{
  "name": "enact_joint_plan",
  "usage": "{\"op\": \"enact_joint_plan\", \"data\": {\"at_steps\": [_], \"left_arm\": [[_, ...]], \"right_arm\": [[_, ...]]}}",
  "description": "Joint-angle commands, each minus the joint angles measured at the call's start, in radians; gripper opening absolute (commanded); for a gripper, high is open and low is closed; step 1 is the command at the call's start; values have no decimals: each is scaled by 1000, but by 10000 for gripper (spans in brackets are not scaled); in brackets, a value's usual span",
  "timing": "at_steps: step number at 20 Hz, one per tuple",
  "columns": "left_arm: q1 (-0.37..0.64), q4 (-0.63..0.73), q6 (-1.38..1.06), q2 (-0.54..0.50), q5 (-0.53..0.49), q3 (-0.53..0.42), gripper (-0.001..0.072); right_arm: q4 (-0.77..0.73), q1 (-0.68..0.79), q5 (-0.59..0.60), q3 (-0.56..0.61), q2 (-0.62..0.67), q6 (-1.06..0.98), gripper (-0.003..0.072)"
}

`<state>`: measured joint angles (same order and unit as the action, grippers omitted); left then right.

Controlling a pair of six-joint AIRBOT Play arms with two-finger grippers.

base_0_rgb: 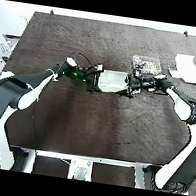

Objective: Fold the box and place the chain.

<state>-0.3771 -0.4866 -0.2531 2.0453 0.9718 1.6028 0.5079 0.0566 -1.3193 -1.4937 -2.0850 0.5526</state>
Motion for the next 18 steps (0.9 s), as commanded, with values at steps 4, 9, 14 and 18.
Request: {"op": "enact_joint_plan", "data": {"at_steps": [4, 9, 14, 18], "left_arm": [[0, 18, -10, 0, -22, 0, 677], [0, 45, -6, 0, -57, 0, 677], [0, 38, 10, 12, -42, 0, 677], [0, 39, 8, 19, -37, 0, 677]], "right_arm": [[0, -1, 2, 0, -1, -1, 520], [0, -1, 2, 0, -1, -2, 520], [0, -1, 2, 0, -1, -1, 519], [0, -1, 2, 0, -1, -2, 520]]}}
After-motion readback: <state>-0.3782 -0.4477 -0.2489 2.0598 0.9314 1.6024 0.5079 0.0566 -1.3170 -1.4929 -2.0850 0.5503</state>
